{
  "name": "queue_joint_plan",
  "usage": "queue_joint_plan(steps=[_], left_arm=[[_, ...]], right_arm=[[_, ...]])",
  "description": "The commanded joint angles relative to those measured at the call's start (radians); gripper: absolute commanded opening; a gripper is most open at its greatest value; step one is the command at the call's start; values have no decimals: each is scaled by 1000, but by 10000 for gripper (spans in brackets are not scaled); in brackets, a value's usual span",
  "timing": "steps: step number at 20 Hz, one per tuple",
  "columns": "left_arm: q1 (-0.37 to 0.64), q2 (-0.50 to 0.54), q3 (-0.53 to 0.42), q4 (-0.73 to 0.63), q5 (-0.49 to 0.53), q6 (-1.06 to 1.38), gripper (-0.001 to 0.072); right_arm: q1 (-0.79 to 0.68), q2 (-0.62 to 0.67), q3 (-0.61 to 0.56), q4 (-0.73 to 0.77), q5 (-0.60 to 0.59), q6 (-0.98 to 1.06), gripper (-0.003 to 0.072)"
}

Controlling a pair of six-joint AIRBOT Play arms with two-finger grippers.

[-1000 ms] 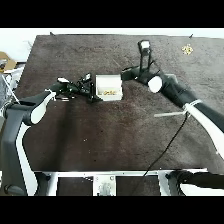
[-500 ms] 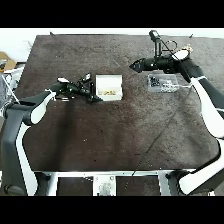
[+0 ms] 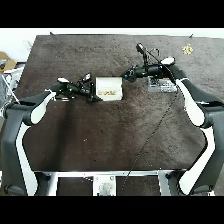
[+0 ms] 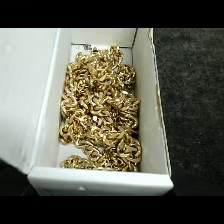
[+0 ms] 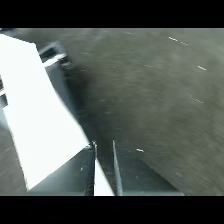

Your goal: Fold the box and place the chain.

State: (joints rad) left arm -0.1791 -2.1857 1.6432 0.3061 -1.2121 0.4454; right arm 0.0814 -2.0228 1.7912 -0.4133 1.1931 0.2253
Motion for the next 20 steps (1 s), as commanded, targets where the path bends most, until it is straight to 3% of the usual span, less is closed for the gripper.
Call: queue_joint_plan(steps=[1,5,11,13,14,17,18,20], left_arm=[[0,0,0,0,0,0,412],[0,0,0,0,0,0,412],[0,0,0,0,0,0,413],[0,0,0,0,0,0,412],[0,0,0,0,0,0,413],[0,0,0,0,0,0,412],[0,0,0,0,0,0,412],[0,0,0,0,0,0,412]], right_arm=[[5,-9,3,21,136,-122,89],[24,0,-21,21,183,-143,77],[42,160,-244,23,-40,-307,81],[52,166,-295,49,-61,-428,154],[60,167,-315,84,-76,-492,237],[85,167,-339,156,-104,-574,241],[92,167,-339,156,-106,-574,382],[100,167,-339,155,-106,-594,394]])
